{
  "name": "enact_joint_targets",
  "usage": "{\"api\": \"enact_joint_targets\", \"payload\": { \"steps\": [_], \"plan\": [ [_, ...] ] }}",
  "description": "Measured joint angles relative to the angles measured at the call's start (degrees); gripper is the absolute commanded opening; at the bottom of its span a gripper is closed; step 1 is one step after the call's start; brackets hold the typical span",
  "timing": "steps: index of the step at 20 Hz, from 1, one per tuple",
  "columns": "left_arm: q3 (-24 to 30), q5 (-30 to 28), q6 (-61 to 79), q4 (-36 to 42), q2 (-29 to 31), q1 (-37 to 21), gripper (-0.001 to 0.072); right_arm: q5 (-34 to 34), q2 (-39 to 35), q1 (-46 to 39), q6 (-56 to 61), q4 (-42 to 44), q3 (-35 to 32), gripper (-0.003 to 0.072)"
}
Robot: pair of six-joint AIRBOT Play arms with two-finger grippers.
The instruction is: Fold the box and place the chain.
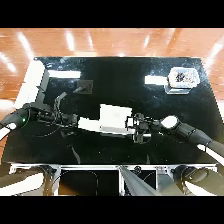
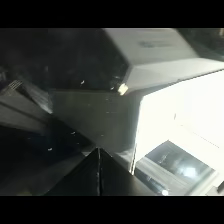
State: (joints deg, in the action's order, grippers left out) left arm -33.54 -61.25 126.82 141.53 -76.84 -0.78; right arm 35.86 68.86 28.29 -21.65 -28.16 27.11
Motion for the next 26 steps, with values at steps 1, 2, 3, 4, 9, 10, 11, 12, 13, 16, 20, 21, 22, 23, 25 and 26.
{"api": "enact_joint_targets", "payload": {
  "steps": [1, 2, 3, 4, 9, 10, 11, 12, 13, 16, 20, 21, 22, 23, 25, 26],
  "plan": [
    [-0.1, -0.8, 0.6, 0.9, 0.0, 0.0, 0.0178, 0.0, 0.0, 0.0, 0.0, 0.0, 0.0, 0.0621],
    [-0.2, -1.3, 1.2, 1.4, 0.0, 0.1, 0.0287, 0.0, 0.0, 0.0, 0.0, 0.0, 0.0, 0.0621],
    [-0.4, -2.1, 1.5, 1.9, 0.0, 0.1, 0.0429, 0.0, 0.0, 0.0, 0.0, 0.0, 0.0, 0.062],
    [-0.7, -2.8, 1.8, 2.2, 0.0, 0.1, 0.0494, 0.0, 0.0, 0.0, 0.0, 0.0, 0.0, 0.0621],
    [-3.2, -6.3, 2.4, 3.1, 0.0, 0.3, 0.0575, 0.0, 0.0, 0.0, 0.0, 0.0, 0.0, 0.0621],
    [-3.6, -6.8, 2.4, 3.3, 0.0, 0.5, 0.0575, 0.0, 0.0, 0.0, 0.0, 0.0, 0.0, 0.0621],
    [-3.8, -7.3, 2.4, 3.3, 0.0, 1.0, 0.0574, 0.0, 0.0, 0.0, 0.0, 0.0, 0.0, 0.062],
    [-4.0, -7.5, 2.4, 3.4, 0.0, 1.5, 0.0574, 0.0, 0.0, 0.0, 0.0, 0.0, 0.0, 0.0621],
    [-4.1, -7.8, 2.4, 3.3, 0.0, 2.1, 0.0569, 0.0, 0.0, 0.0, 0.0, 0.0, 0.0, 0.062],
    [-4.3, -8.0, 2.4, 3.4, 0.0, 4.2, 0.055, 0.0, 0.0, 0.0, 0.0, 0.0, 0.0, 0.0621],
    [-4.3, -6.6, 2.4, 3.1, 0.0, 4.8, 0.026, 0.0, 0.0, 0.0, 0.0, 0.0, 0.0, 0.0621],
    [-4.3, -6.6, 2.4, 3.0, 0.0, 4.5, 0.0108, 0.0, 0.0, 0.0, 0.0, 0.0, 0.0, 0.0621],
    [-4.3, -6.7, 2.4, 2.9, 0.0, 4.0, 0.009, 0.0, 0.0, 0.0, 0.0, 0.0, 0.0, 0.0621],
    [-4.3, -6.8, 2.4, 2.7, 0.0, 3.4, 0.0035, 0.0, 0.0, 0.0, 0.0, 0.0, 0.0, 0.0621],
    [-4.3, -7.4, 2.7, 2.3, 0.0, 2.2, 0.0021, 0.0, 0.0, 0.0, 0.0, 0.0, 0.0, 0.0621],
    [-4.3, -7.8, 2.9, 1.8, 0.0, 1.6, 0.0021, 0.0, 0.0, 0.0, 0.0, 0.0, 0.0, 0.0621]
  ]
}}
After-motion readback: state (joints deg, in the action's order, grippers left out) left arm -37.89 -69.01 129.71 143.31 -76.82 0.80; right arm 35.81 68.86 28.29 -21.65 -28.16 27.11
